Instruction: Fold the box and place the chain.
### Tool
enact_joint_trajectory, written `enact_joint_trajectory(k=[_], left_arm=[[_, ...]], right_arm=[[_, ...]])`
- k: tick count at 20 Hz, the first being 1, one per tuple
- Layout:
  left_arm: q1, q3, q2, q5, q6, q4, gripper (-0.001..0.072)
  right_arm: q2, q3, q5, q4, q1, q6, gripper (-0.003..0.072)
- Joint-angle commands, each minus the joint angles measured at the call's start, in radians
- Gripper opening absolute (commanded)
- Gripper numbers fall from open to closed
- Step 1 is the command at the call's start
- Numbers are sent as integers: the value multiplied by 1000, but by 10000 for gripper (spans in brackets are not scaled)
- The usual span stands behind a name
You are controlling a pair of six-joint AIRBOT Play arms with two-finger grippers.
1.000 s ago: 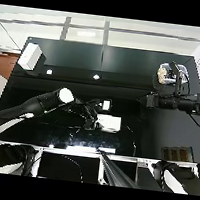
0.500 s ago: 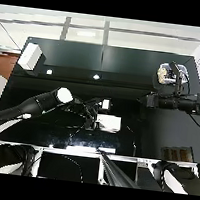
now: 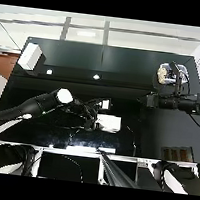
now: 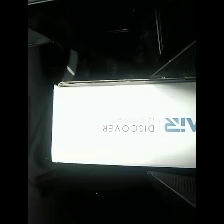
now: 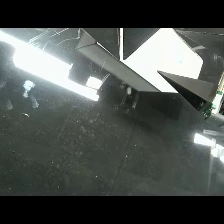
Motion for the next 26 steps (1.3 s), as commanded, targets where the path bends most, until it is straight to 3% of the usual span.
enact_joint_trajectory(k=[1, 16, 17, 18, 19, 22, 26], left_arm=[[-1, -1, 0, 3, -7, 1, 703], [-50, -2, -91, 92, -37, 57, 699], [-48, 3, -85, 89, -67, 83, 563], [-41, 13, -76, 84, -126, 135, 323], [-27, 26, -64, 71, -204, 195, 283], [71, 72, -29, -16, -482, 390, 281], [339, 85, 61, -183, -713, 584, 279]], right_arm=[[0, 0, 0, 0, 0, 0, 29], [0, 0, 0, 0, 0, 0, 29], [0, 0, 0, 0, 0, 0, 28], [0, 0, 0, 0, 0, 0, 28], [0, 0, -1, 0, 0, 0, 29], [1, 3, -15, 0, -14, -1, 28], [1, 5, -15, 0, -50, -1, 28]])
